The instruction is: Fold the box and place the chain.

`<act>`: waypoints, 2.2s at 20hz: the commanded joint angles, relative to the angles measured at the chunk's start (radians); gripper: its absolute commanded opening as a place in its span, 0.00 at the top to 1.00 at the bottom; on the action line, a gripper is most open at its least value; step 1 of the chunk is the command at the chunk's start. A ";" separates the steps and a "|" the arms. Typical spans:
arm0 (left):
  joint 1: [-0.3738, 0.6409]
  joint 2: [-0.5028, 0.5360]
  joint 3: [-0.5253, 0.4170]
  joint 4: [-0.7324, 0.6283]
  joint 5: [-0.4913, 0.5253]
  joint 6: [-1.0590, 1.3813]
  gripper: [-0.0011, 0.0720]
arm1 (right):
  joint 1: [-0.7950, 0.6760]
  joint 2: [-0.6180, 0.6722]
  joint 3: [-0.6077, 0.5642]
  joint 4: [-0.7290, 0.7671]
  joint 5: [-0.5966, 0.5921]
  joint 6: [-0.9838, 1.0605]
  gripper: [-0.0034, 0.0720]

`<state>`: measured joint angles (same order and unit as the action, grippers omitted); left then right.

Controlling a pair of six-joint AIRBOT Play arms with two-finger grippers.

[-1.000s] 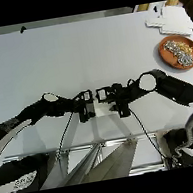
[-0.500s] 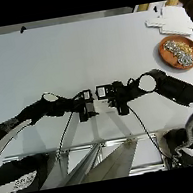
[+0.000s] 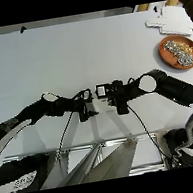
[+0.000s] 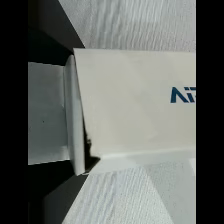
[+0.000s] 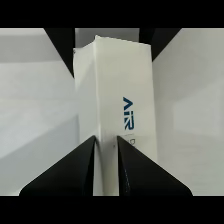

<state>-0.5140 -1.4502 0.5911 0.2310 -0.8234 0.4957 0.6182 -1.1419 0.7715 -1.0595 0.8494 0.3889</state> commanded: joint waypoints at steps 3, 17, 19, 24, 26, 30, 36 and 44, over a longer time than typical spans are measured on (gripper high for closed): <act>-0.001 0.000 0.000 0.002 -0.003 0.002 0.97 | 0.000 0.024 0.001 0.001 -0.026 0.000 0.85; -0.001 0.000 0.000 0.002 -0.003 0.002 0.97 | 0.000 -0.019 -0.026 0.050 0.084 -0.032 0.58; -0.001 0.000 0.000 0.002 -0.003 0.002 0.97 | 0.000 -0.014 -0.026 0.077 0.078 -0.032 0.53; -0.001 0.000 0.000 0.002 -0.003 0.002 0.97 | 0.000 0.007 -0.026 0.095 0.078 -0.031 0.52; -0.001 0.000 0.000 0.002 -0.003 0.002 0.97 | 0.000 0.008 -0.026 0.096 0.078 -0.031 0.53; -0.001 0.000 0.000 0.002 -0.003 0.002 0.97 | -0.003 0.008 -0.026 0.103 0.078 -0.031 0.67; -0.001 0.000 0.000 0.002 -0.003 0.002 0.97 | -0.003 0.008 -0.026 0.134 0.077 -0.032 0.75; -0.001 0.000 0.000 0.002 -0.003 0.002 0.97 | -0.038 0.008 0.006 0.194 0.074 -0.033 0.82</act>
<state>-0.5156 -1.4502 0.5907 0.2325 -0.8268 0.4969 0.6033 -1.1343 0.7631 -0.9112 0.9245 0.3553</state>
